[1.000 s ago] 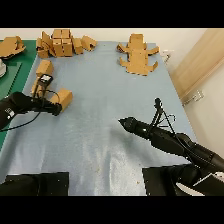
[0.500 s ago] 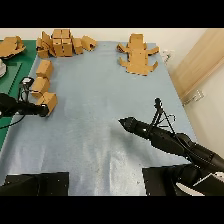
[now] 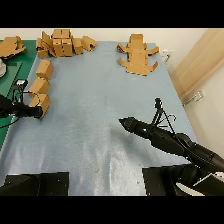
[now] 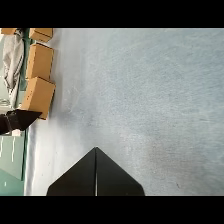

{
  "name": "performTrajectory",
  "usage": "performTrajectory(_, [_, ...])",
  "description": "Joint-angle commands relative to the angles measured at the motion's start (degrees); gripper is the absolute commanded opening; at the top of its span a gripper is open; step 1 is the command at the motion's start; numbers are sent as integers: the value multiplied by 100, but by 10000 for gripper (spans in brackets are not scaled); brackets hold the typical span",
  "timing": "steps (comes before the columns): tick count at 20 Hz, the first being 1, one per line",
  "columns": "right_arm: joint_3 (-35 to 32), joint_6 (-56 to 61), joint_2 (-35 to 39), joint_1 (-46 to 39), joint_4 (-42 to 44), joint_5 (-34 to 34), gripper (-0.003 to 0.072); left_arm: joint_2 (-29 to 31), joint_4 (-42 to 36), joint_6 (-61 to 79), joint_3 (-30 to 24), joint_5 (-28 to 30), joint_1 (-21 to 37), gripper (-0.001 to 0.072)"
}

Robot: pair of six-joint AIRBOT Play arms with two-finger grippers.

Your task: Fold the box.

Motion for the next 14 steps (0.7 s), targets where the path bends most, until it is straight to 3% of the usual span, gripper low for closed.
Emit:
performTrajectory(1, [4, 2, 4, -2, 2, 2, 2, -4, 763, -535, 7, -2, 15, 520])
performTrajectory(4, [4, 2, 4, -2, 2, 2, 2, -4, 743, -535, 7, -2, 13, 537])
performTrajectory(5, [4, 2, 4, -2, 2, 7, 1, -4, 737, -531, 7, 0, 13, 659])
performTrajectory(6, [4, 2, 4, -2, 2, 7, 2, -4, 737, -529, 7, -2, 13, 695])
performTrajectory(10, [4, 2, 4, -2, 2, 4, 1, 2, 780, -520, 79, -249, 15, 696])
performTrajectory(14, [7, 2, 4, -2, 2, -33, 2, 240, 911, -525, 586, -942, 13, 696])
